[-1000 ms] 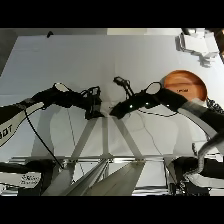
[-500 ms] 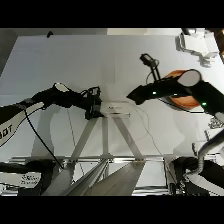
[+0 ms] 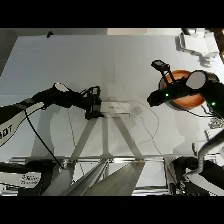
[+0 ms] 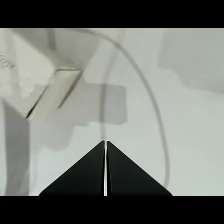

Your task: Fold the box and place the chain.

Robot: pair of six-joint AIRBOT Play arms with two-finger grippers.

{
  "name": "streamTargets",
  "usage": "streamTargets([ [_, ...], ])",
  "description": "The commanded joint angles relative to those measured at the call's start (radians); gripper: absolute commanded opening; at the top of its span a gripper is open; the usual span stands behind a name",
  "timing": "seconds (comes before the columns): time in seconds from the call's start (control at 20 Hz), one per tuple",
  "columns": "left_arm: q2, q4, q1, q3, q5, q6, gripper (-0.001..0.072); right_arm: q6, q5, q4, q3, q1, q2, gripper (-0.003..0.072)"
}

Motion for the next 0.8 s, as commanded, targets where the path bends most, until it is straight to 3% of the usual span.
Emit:
streamTargets([
  [0.0,0.001,-0.010,0.000,0.000,-0.021,-0.051,0.0393,0.034,-0.040,-0.046,0.000,-0.002,0.001,0.0009],
  [0.05,0.001,-0.011,0.000,0.001,-0.018,-0.079,0.0384,0.034,-0.048,-0.046,0.000,-0.002,0.001,0.0009],
  [0.1,0.002,-0.018,0.000,0.001,-0.011,-0.087,0.0279,0.034,-0.054,-0.046,0.000,-0.002,0.001,0.0009],
  [0.15,0.011,-0.017,0.001,0.002,-0.016,-0.111,0.0049,0.033,-0.056,-0.046,0.000,-0.002,0.001,0.0009],
  [0.2,0.031,-0.008,0.003,0.002,-0.023,-0.145,0.0012,0.033,-0.056,-0.046,0.000,-0.002,0.001,0.0009],
  [0.35,0.175,0.074,0.011,0.002,-0.046,-0.261,0.0008,0.033,-0.055,-0.046,0.000,-0.002,0.001,0.0009],
  [0.45,0.312,0.217,0.023,0.002,-0.042,-0.398,0.0008,0.033,-0.055,-0.046,0.000,-0.002,0.001,0.0009],
  [0.75,0.681,0.970,0.138,0.002,-0.035,-1.054,0.0009,0.033,-0.078,-0.049,0.000,-0.002,0.001,0.0010],
])
